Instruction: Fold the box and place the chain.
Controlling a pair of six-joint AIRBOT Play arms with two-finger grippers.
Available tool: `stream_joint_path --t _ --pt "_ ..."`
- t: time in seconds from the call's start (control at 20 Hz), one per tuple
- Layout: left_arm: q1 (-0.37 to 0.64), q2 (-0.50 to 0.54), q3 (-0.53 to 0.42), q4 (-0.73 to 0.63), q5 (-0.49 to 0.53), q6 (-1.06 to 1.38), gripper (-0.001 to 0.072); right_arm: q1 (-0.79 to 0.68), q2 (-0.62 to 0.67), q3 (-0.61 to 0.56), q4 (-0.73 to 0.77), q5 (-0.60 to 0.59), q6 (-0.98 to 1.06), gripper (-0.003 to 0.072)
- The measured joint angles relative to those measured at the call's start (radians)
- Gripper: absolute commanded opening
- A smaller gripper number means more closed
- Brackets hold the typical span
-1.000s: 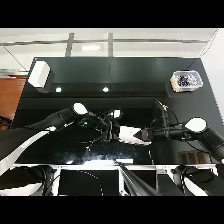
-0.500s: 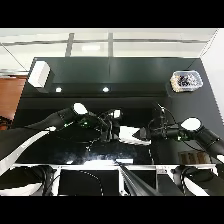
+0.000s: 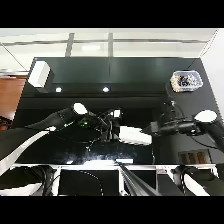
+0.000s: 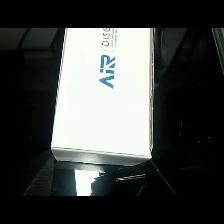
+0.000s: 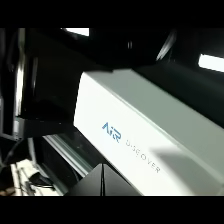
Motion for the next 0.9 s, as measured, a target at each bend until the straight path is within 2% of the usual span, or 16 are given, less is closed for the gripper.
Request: stream_joint_path --t 0.05,0.1,0.15,0.4,0.6,0.75,0.9 --pt "0.002 0.001 0.000 0.000 -0.001 0.000 0.0461 -0.047 0.006 0.003 0.000 0.034 -0.007 0.0017" --pt "0.004 0.005 0.000 0.002 -0.003 0.000 0.0638 -0.095 0.011 0.006 0.000 0.067 -0.012 0.0016" --pt "0.008 0.013 0.000 0.002 -0.009 0.000 0.0703 -0.149 0.019 0.008 0.000 0.093 -0.018 0.0017" --pt "0.042 0.110 0.000 0.063 -0.059 -0.051 0.0702 -0.343 0.039 0.011 0.001 0.171 -0.062 0.0016" --pt "0.043 0.177 0.019 0.145 -0.081 -0.179 0.0697 -0.403 0.043 0.013 0.003 0.115 -0.095 0.0016" --pt "-0.001 0.155 0.080 0.167 -0.083 -0.250 0.0697 -0.418 0.043 0.013 0.010 0.058 -0.105 0.0017" --pt "-0.058 0.088 0.164 0.177 -0.083 -0.284 0.0697 -0.423 0.043 0.013 0.013 0.032 -0.110 0.0017"
